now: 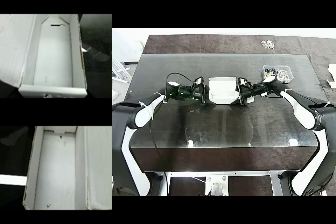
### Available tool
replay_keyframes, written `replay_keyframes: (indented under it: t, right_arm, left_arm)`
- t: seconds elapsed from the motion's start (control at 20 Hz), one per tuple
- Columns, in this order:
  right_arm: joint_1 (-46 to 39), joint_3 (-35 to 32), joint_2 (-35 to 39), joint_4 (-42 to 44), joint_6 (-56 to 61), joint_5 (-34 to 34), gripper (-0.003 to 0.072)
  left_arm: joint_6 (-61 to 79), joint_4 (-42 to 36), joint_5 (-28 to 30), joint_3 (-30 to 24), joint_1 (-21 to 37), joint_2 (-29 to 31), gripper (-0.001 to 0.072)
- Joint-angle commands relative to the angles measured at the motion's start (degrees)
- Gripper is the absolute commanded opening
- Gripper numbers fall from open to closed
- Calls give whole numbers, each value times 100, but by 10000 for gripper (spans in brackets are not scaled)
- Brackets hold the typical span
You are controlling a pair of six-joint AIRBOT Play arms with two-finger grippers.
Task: Fold the box and place the chain.
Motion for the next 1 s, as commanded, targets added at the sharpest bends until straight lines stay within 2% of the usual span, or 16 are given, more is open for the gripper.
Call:
replay_keyframes:
  t: [0.0,0.3,0.35,0.4,0.95]
  right_arm:
    - [7,0,2,4,2,-2,587]
    - [4,0,2,4,4,0,587]
    - [7,0,2,4,2,-2,587]
    - [7,0,2,4,2,-2,587]
    - [7,0,2,4,4,0,587]
  left_arm:
    - [9,-11,20,4,-4,-48,720]
    - [13,9,72,46,-4,-50,706]
    - [11,9,72,46,-4,-48,560]
    - [13,9,76,46,-4,-48,468]
    - [9,-24,142,44,-4,-48,471]
